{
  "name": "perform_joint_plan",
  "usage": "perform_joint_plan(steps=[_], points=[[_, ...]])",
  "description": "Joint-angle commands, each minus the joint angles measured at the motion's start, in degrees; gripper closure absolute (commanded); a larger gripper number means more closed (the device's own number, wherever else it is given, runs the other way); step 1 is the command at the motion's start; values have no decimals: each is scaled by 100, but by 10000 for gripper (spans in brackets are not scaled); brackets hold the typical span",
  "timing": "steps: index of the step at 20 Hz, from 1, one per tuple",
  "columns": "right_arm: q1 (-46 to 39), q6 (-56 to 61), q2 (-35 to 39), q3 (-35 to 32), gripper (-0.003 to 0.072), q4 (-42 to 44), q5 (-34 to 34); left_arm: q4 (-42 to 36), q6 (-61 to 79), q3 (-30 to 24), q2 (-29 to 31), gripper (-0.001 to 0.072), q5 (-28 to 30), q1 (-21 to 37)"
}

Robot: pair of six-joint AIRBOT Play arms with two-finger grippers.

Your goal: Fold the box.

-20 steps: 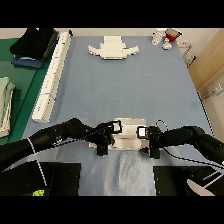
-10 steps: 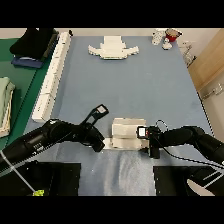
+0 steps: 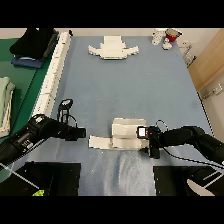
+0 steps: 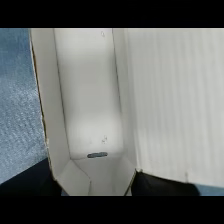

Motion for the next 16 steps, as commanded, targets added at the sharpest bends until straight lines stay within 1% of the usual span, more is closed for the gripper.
perform_joint_plan(steps=[1,4,7,9,13,16], points=[[4,0,2,-4,187,0,0,-957,282,-186,-208,697,498,199],[4,0,2,-2,187,0,0,-1908,1054,-315,-719,697,815,199],[4,0,2,-2,187,0,0,-3047,2251,-315,-1152,697,883,199],[4,0,2,-2,187,0,0,-3560,2721,-315,-1353,697,911,197],[7,0,2,-2,187,0,0,-4308,3486,-313,-1436,697,1021,199],[7,0,2,-2,187,0,0,-4575,3722,-254,-1436,697,890,199]])
